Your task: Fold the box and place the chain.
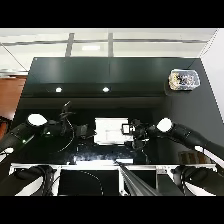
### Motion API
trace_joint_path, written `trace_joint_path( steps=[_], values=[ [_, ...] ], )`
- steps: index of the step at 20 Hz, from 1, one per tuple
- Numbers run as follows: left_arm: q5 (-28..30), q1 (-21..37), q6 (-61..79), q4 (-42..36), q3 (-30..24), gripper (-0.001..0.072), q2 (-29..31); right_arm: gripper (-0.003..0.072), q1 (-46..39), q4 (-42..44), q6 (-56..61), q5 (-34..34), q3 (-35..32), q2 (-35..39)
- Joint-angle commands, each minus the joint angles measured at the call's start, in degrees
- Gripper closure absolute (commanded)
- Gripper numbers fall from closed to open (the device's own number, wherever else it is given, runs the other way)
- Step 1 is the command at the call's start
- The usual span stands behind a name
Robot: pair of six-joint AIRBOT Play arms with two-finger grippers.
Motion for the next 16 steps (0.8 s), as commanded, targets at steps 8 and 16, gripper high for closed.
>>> trace_joint_path(
  steps=[8, 16],
  values=[
    [14.19, -21.03, -34.97, 27.71, 6.51, 0.003, -0.33, 0.0206, 0.04, 0.0, 0.0, 0.0, -0.02, -0.04],
    [0.81, -27.43, -55.45, 42.21, 15.98, 0.0043, -7.76, 0.0206, 0.04, 0.0, 0.0, 0.0, -0.02, -0.04]
  ],
)
